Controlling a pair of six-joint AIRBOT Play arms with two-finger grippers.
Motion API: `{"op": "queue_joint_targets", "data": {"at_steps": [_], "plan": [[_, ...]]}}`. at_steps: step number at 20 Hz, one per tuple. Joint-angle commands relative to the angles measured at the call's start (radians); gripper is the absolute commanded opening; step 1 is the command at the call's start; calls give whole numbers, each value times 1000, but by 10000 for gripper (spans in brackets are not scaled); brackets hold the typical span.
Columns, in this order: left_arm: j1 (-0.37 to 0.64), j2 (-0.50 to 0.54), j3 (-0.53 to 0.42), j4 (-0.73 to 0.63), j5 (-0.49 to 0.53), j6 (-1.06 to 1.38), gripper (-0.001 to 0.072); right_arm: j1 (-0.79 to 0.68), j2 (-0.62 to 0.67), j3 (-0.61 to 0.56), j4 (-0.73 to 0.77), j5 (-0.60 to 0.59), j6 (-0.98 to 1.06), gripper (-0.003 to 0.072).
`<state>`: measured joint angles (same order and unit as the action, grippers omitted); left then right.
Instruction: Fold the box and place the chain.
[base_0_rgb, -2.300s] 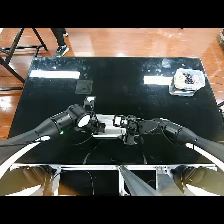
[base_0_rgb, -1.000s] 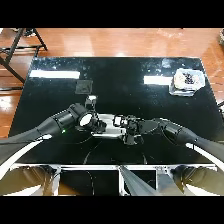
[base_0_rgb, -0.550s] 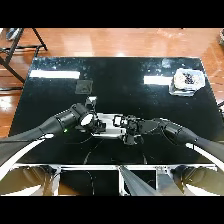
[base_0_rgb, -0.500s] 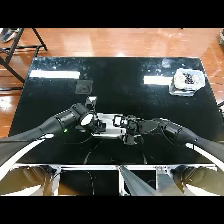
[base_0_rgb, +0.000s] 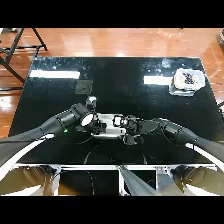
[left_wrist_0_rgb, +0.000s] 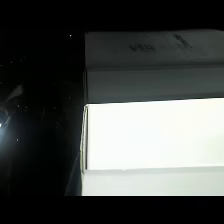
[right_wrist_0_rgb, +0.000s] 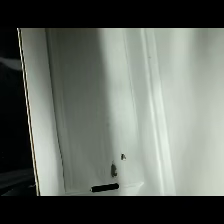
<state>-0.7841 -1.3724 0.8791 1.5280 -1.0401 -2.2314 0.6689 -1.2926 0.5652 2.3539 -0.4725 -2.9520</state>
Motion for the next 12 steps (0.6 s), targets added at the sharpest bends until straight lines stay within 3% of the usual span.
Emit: {"op": "queue_joint_targets", "data": {"at_steps": [1,3,10,12], "plan": [[1,1,0,1,-20,1,406,0,0,0,0,-1,1,236],[1,1,14,2,-20,1,512,0,0,0,0,-1,1,236],[20,1,51,13,-50,2,509,0,0,0,1,-1,1,237],[21,0,51,12,-55,2,432,0,0,0,1,-1,1,237]]}}
